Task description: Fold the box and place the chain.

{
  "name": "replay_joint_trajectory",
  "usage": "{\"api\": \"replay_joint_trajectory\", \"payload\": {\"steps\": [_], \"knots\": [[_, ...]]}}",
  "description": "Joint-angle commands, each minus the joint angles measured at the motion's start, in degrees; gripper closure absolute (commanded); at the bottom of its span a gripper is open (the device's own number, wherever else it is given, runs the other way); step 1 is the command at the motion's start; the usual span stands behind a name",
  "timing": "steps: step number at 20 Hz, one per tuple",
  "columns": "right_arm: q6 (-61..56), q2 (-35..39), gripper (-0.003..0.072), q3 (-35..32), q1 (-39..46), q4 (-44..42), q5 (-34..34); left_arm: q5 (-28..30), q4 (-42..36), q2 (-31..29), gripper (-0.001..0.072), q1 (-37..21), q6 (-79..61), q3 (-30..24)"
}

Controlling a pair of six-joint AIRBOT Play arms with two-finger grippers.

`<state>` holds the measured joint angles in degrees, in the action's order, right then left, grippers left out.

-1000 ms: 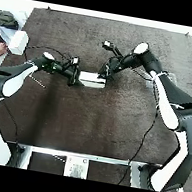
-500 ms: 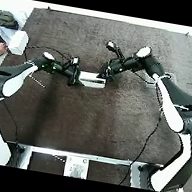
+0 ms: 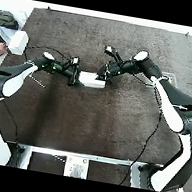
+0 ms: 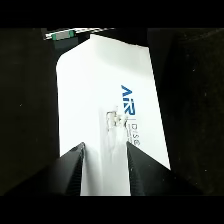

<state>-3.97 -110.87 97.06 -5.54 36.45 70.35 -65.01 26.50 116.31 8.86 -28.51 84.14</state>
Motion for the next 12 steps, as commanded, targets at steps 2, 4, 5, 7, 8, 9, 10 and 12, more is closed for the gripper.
{"api": "replay_joint_trajectory", "payload": {"steps": [2,4,5,7,8,9,10,12], "knots": [[1.9,0.2,0.0368,-0.2,-0.2,0.9,-4.4,0.0,0.0,0.0,0.0355,0.0,0.0,0.0],[1.9,0.9,0.0369,-0.2,-0.2,0.6,-4.2,0.0,0.0,0.0,0.0355,0.0,0.0,0.0],[2.1,1.4,0.037,-0.2,-0.2,0.6,-4.2,0.0,0.0,0.0,0.0355,0.0,0.0,0.0],[3.4,2.4,0.049,-0.2,-0.2,0.6,-4.2,0.0,0.0,0.0,0.0355,0.0,0.0,0.0],[3.4,2.4,0.0518,-0.2,-0.2,0.6,-4.2,0.0,0.0,0.0,0.0355,0.0,0.0,0.0],[3.3,2.3,0.0517,-0.2,-0.2,1.0,-4.1,0.0,0.0,0.0,0.0355,0.0,0.0,0.0],[3.3,2.0,0.0518,-0.2,-0.2,1.7,-4.1,0.0,0.0,0.0,0.0355,0.0,0.0,0.0],[3.3,1.7,0.0518,-0.2,-0.2,1.9,-3.9,0.0,0.0,0.0,0.0355,0.0,0.0,0.0]]}}
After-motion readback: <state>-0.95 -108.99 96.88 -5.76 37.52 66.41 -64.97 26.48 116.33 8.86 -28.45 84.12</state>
